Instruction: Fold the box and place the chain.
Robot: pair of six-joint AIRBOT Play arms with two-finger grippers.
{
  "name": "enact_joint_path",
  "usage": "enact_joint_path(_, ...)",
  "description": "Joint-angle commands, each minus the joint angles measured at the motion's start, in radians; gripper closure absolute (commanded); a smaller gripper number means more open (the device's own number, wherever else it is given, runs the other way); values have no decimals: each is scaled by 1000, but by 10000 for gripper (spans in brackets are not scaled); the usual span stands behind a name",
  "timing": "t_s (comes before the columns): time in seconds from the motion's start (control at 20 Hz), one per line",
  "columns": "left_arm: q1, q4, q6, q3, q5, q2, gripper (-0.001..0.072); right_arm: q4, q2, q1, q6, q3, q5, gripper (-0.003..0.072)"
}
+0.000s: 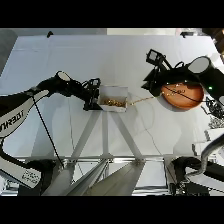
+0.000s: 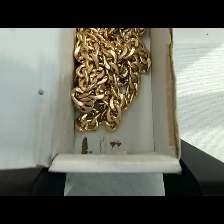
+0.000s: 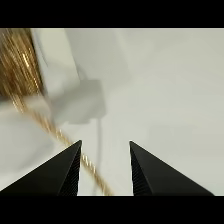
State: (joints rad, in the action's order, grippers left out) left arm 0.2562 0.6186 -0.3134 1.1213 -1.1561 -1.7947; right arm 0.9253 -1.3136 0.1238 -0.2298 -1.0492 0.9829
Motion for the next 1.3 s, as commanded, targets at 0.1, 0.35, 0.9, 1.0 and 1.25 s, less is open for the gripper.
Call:
enact_joint_path(0.1, 1, 0, 0, 0, 0, 1, 319, 134, -149, -24, 180, -1, 43, 352)
enact_joint_path(0.35, 1, 0, 0, 0, 0, 1, 319, 133, -235, 33, 345, -1, 42, 352)
enact_joint_path(0.9, 1, 0, 0, 0, 0, 1, 319, 171, -317, 72, 246, -1, 23, 677)
enact_joint_path(1.0, 1, 0, 0, 0, 0, 1, 319, 176, -303, 73, 179, -1, 32, 678)
enact_joint_path(1.25, 1, 0, 0, 0, 0, 1, 319, 95, -132, 100, 114, -1, 29, 679)
